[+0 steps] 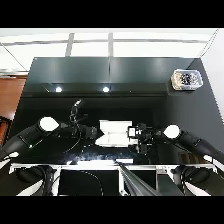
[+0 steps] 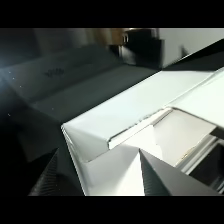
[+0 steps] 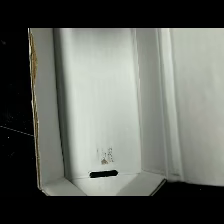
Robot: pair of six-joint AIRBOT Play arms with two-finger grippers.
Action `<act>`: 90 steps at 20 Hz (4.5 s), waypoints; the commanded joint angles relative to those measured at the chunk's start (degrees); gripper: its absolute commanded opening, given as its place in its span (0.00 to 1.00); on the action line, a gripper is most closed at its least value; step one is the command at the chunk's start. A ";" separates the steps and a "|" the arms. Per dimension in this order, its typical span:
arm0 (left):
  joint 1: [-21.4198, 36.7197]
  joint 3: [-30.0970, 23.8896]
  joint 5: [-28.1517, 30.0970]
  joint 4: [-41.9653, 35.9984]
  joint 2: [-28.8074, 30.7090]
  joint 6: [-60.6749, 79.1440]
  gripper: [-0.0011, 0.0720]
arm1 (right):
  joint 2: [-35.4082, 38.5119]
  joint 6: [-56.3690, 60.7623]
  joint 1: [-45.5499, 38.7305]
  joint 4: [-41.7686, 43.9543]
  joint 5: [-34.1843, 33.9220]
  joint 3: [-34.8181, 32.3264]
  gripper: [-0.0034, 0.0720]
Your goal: Fold the box and place the chain.
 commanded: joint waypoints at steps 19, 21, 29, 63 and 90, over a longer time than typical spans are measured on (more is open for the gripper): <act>-20.68 13.84 -4.96 45.40 -8.09 -50.34 0.81 | 0.00 0.02 0.02 0.02 0.00 0.00 0.71; -22.86 18.40 -11.04 49.44 -12.07 -57.24 0.81 | 0.00 0.00 0.02 0.00 0.00 0.00 0.71; -27.28 26.93 -18.43 54.47 -18.71 -68.04 0.53 | 0.00 0.00 0.02 0.00 0.02 0.00 0.71; -27.26 27.30 -17.66 52.68 -20.52 -69.29 0.52 | 0.00 0.00 0.02 0.02 0.02 0.00 0.71; -27.26 26.69 -16.68 56.50 -20.11 -71.19 0.05 | 3.58 2.25 0.02 -6.27 4.74 3.21 0.56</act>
